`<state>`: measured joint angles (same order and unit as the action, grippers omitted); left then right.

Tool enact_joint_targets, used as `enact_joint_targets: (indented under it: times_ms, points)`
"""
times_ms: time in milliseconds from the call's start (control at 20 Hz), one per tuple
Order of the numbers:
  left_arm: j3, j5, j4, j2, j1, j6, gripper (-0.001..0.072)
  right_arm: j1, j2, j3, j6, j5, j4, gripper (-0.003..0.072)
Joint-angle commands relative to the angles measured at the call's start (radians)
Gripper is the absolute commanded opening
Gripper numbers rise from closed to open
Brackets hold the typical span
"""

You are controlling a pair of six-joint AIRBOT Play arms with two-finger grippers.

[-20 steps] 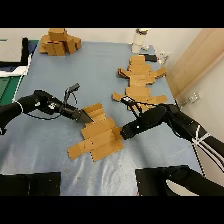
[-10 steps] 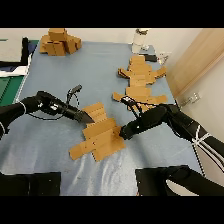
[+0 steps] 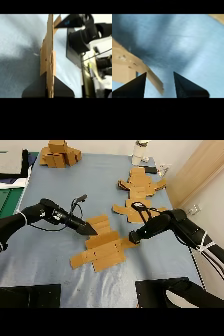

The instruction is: Fold the box.

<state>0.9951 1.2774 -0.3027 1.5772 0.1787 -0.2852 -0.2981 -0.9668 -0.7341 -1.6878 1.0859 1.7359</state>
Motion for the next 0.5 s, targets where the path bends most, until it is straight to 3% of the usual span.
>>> enact_joint_targets:
  times_ms: [0, 150, 200, 450]
  points:
    - [0.004, -0.111, -0.077, -0.019, 0.103, 0.061, 0.0011, 0.051, 0.001, -0.042, 0.092, 0.040, -0.073, 0.0501]
    - [0.004, -0.193, -0.083, -0.033, 0.171, 0.071, 0.0010, 0.051, -0.009, -0.041, 0.103, 0.013, -0.071, 0.0497]
    - [0.003, -0.219, -0.084, -0.049, 0.187, 0.084, 0.0010, 0.051, -0.014, -0.041, 0.108, 0.010, -0.061, 0.0432]
    - [-0.055, -0.390, -0.123, -0.206, 0.254, 0.152, 0.0010, 0.051, -0.053, -0.039, 0.129, -0.043, -0.051, 0.0402]
